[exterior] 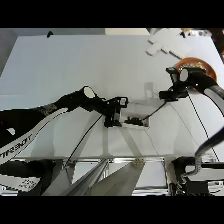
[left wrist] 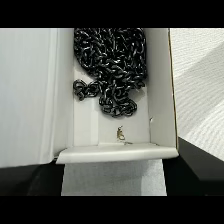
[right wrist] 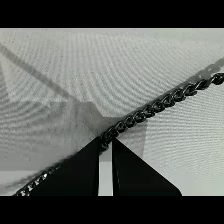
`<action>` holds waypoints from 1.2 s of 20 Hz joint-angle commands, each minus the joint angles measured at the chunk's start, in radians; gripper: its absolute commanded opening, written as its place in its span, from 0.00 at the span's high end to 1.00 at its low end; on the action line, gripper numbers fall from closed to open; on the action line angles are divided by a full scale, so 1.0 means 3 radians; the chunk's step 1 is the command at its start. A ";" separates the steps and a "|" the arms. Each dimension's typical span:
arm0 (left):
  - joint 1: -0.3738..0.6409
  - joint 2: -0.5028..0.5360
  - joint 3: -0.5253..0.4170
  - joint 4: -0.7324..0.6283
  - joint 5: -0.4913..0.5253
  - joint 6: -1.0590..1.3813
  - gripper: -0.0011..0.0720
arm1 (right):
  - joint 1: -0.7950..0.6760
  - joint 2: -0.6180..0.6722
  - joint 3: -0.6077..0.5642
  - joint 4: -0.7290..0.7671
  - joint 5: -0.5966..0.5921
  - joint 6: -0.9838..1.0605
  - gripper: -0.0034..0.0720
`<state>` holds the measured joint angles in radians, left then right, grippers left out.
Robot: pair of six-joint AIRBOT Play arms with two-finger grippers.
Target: Fold the box and place the chain.
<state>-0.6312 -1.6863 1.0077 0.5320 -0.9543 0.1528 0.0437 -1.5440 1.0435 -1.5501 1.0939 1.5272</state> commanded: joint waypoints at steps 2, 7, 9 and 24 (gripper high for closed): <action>0.0000 0.0001 0.0000 0.0000 0.0000 0.0000 0.75 | 0.0004 0.0195 -0.0010 0.0015 0.0235 -0.0238 0.93; 0.0000 0.0001 0.0000 0.0000 0.0000 0.0001 0.75 | 0.0004 0.1013 -0.0172 0.0216 0.0476 -0.0324 0.93; 0.0000 0.0001 0.0001 -0.0001 0.0000 0.0001 0.75 | 0.0004 0.1385 -0.0290 0.0392 0.0605 -0.0384 0.93; 0.0000 0.0001 0.0001 0.0000 0.0000 0.0000 0.75 | 0.0342 0.3423 -0.0799 0.1982 0.0437 -0.0299 0.93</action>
<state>-0.6312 -1.6863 1.0077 0.5316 -0.9543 0.1528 0.1379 -0.5598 0.8066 -1.0943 1.2434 1.4326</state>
